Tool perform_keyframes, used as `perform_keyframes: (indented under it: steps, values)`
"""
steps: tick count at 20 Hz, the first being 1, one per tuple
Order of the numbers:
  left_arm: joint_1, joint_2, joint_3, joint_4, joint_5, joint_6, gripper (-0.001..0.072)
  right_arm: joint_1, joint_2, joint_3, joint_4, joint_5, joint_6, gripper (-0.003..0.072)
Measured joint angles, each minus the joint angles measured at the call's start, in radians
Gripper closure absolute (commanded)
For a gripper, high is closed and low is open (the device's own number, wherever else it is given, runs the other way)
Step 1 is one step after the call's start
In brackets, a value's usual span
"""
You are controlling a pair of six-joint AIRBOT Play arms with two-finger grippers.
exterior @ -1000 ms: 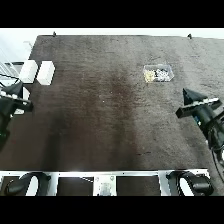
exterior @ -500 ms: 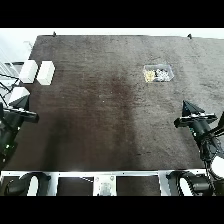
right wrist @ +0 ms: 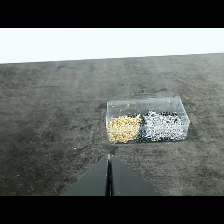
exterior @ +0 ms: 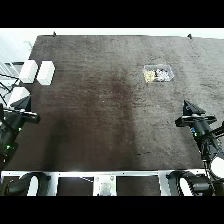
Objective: Fold the box and place the chain.
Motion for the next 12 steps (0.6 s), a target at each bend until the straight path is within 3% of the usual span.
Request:
perform_keyframes:
  steps: [8,12]
  values:
    - [0.0,0.0,0.0,0.0,-0.001,-0.002,0.069,0.0,0.0,-0.002,-0.072,-0.003,-0.035,0.0671]
    - [0.0,0.0,0.0,0.0,-0.003,-0.002,0.069,-0.007,0.0,-0.009,0.132,-0.029,-0.146,0.0669]
